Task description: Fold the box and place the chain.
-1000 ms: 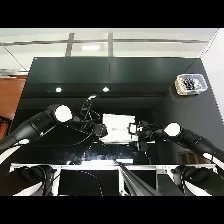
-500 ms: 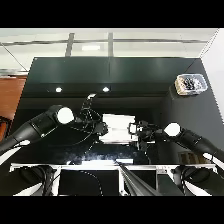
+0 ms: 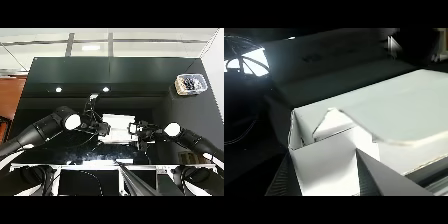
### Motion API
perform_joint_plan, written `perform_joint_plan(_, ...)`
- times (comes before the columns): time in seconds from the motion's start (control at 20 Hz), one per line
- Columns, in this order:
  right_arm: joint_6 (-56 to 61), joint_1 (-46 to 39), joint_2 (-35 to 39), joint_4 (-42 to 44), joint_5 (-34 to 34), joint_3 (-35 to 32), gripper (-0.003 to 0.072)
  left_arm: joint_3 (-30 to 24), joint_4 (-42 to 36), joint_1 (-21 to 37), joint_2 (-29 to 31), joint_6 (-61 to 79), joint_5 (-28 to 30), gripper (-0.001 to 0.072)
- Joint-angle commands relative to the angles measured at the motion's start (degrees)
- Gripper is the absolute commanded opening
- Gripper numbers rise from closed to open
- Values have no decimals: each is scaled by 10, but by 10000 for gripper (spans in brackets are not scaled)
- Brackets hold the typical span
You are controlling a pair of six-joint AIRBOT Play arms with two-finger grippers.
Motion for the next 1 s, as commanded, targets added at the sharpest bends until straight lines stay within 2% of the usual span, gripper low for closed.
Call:
perform_joint_plan(0.0,0,0,0,0,-2,0,110,19,26,-20,-21,-37,-2,477)
perform_joint_plan(0.25,0,0,0,0,-1,0,110,45,30,-31,-64,-52,-22,477)
perform_joint_plan(0.45,0,0,0,0,-1,0,110,46,36,-31,-76,-56,-38,477)
perform_joint_plan(0.6,0,0,0,0,-1,0,110,47,75,-42,-90,-87,-68,477)
perform_joint_plan(0.75,0,0,0,0,-2,0,110,47,106,-56,-92,-140,-68,477)
perform_joint_plan(0.95,0,0,0,0,-2,0,110,50,109,-56,-94,-177,-81,476)
